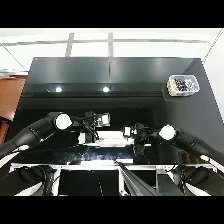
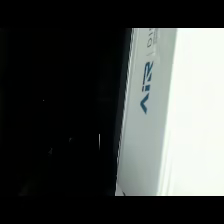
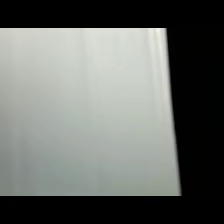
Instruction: Fold the box and place the chain.
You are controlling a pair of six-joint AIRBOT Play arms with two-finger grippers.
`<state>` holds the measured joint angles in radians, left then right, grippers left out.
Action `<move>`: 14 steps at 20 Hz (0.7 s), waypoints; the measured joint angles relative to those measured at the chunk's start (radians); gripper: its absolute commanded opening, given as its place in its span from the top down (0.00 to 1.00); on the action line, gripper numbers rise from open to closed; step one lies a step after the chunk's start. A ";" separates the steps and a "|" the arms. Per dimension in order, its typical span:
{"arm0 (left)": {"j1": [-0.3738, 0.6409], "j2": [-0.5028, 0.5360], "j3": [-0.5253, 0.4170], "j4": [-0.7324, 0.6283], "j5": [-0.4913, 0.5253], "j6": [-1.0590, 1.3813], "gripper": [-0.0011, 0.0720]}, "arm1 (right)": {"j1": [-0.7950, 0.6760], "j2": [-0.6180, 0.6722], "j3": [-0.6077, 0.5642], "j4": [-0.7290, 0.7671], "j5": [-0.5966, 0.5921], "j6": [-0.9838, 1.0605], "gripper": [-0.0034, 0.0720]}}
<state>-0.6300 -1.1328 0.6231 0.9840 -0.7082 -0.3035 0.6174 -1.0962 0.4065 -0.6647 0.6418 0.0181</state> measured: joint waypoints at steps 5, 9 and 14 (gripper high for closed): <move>0.001 0.051 0.000 0.009 -0.008 -0.015 0.00 | 0.000 0.000 0.000 -0.001 0.000 0.000 0.25; 0.011 0.124 0.000 0.084 -0.028 -0.083 0.00 | 0.000 0.000 0.000 -0.001 0.000 0.000 0.25; 0.113 0.247 0.000 0.195 -0.175 -0.194 0.08 | 0.000 0.000 0.000 -0.001 0.000 0.000 0.25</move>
